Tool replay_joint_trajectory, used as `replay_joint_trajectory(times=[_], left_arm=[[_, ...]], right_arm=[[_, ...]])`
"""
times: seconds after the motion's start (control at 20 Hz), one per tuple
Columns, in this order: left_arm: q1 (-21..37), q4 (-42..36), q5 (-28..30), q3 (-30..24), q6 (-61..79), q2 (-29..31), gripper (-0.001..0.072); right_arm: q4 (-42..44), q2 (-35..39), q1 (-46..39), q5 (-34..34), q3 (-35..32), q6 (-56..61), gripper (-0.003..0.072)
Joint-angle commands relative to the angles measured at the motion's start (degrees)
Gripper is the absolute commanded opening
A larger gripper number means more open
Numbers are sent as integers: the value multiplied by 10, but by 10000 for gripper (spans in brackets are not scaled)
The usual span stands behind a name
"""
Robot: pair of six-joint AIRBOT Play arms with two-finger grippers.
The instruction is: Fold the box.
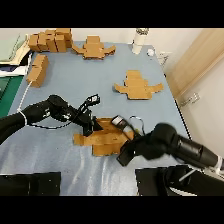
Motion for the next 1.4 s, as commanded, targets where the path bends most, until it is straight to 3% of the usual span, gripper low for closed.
replay_joint_trajectory(times=[0.0, 0.05, 0.1, 0.6, 1.1, 1.35], left_arm=[[0, 0, 0, 0, 0, 0, 13], [0, 0, 0, 0, 0, 0, 13], [0, 0, 0, 0, 0, 0, 13], [0, 0, 0, 0, 0, 0, 13], [0, 0, 0, 0, 0, 0, 13], [0, 0, 0, 0, 0, 0, 13]], right_arm=[[-211, 18, 195, 62, -24, 4, 110], [-228, 12, 222, 72, -33, 4, 359], [-241, 0, 236, 87, -43, 4, 481], [-348, -151, 231, 103, -51, 26, 474], [-504, -155, 231, 75, -45, 181, 472], [-477, -155, 232, 77, -39, 207, 472]])
